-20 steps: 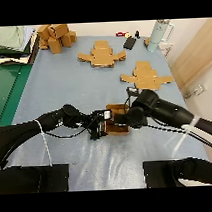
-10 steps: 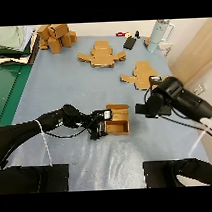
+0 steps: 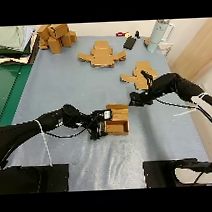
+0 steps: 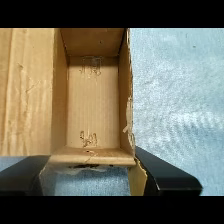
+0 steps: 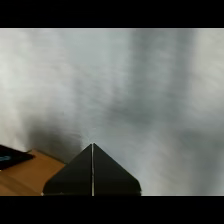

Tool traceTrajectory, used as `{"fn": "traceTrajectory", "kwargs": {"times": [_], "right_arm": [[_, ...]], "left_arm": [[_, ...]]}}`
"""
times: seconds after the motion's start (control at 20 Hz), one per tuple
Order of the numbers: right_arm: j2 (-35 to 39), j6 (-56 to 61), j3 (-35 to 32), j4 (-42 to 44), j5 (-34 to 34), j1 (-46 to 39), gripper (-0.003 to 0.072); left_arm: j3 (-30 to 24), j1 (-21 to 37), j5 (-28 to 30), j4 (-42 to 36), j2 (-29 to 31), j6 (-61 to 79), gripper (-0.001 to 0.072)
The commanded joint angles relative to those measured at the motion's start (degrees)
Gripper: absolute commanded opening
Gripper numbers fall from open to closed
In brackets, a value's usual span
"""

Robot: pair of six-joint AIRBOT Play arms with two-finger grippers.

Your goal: Fold the box.

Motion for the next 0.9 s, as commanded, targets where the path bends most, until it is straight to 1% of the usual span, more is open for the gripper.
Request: {"fn": "traceTrajectory", "kwargs": {"times": [0.0,0.1,0.25,0.45,0.6,0.75,0.85], "right_arm": [[-1.7,-21.2,0.8,13.7,-6.9,0.1,0.0001],[-0.6,-22.4,0.6,9.4,-12.5,2.3,0.0002],[4.5,-26.1,-2.8,8.4,-10.1,6.5,0.0002],[15.4,-27.6,-11.4,3.4,-1.2,12.5,0.0001],[23.8,-27.8,-18.5,-0.5,8.4,18.4,0.0002],[29.8,-27.8,-25.0,-10.2,19.7,26.3,0.0002],[31.7,-27.8,-28.6,-18.6,27.1,30.6,0.0003]], "left_arm": [[0.1,0.0,0.0,0.0,0.0,0.0,0.0542],[0.1,0.0,0.0,0.0,0.0,0.0,0.0542],[0.1,0.0,0.0,0.0,0.0,0.0,0.0543],[0.1,0.1,0.0,0.0,0.0,0.0,0.0543],[0.1,0.1,0.0,0.0,0.0,0.0,0.0543],[0.1,0.1,0.0,0.0,0.0,0.0,0.0543],[0.1,0.1,0.0,0.0,0.0,0.0,0.0543]]}}
